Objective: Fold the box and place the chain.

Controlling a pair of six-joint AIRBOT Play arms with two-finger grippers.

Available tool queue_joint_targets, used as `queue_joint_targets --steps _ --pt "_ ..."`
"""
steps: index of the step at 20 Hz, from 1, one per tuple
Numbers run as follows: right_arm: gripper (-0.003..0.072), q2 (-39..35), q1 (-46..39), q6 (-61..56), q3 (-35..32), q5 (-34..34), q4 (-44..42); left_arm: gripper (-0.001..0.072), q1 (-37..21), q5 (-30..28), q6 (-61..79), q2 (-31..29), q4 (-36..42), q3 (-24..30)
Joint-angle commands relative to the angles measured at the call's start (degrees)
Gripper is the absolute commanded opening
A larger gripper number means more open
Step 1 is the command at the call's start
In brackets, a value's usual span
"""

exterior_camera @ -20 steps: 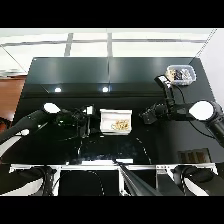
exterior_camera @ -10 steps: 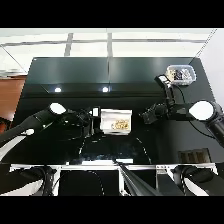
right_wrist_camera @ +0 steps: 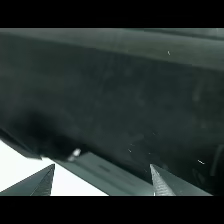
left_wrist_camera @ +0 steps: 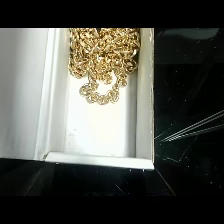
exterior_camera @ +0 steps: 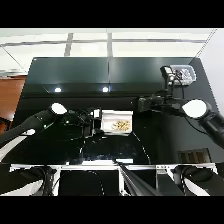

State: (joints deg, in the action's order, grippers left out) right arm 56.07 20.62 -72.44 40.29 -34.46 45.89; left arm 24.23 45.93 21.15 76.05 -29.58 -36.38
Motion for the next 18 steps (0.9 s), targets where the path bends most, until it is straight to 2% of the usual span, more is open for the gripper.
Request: queue_joint_targets --steps 1,6,11,15,18 --pt "0.0706 5.2 3.9 1.9 0.0 1.7 -2.3 0.046 0.0 -0.3 0.0 0.0 0.0 0.0" --pt "0.0705 5.2 6.0 24.3 1.4 -7.2 -2.3 0.046 0.0 -0.3 0.0 0.0 0.0 0.0" --pt "0.0705 5.2 7.3 41.1 1.8 -10.4 -2.1 0.0461 0.0 -0.3 0.0 0.0 0.0 0.0" --pt "0.0705 5.2 9.4 48.0 1.8 -12.0 -1.4 0.0461 0.0 -0.3 0.0 0.0 0.0 0.0" --pt "0.0705 5.2 9.8 48.8 1.8 -11.7 0.9 0.046 0.0 -0.3 0.0 0.0 0.0 0.0"
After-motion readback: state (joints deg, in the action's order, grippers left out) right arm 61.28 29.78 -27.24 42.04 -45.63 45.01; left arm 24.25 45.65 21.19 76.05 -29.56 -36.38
